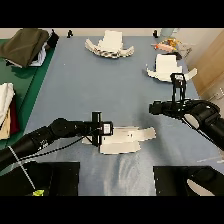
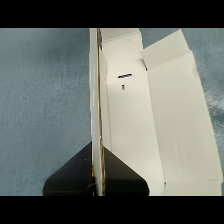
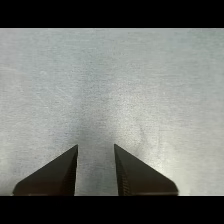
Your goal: Fold the box.
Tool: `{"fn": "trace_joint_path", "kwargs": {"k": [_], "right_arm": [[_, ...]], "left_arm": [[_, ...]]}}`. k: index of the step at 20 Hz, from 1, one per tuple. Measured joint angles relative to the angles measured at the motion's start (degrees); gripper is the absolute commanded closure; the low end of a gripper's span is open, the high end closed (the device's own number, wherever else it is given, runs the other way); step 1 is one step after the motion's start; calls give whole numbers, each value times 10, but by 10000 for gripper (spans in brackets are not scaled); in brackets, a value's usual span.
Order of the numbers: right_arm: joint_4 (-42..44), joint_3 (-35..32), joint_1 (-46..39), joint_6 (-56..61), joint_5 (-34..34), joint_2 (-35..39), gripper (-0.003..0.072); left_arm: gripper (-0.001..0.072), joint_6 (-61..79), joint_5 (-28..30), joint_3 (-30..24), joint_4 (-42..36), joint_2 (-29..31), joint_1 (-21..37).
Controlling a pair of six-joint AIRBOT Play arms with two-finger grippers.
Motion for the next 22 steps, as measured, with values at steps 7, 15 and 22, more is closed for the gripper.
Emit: {"fn": "trace_joint_path", "kwargs": {"k": [7,15,22], "right_arm": [[2,0,0,0,0,0,346],[4,0,0,0,0,0,347],[4,0,0,0,0,0,347]], "left_arm": [[695,-46,-17,-5,-19,0,-2],[695,-93,-99,-5,-23,-1,51],[695,-97,-173,-8,-27,-4,63]]}}
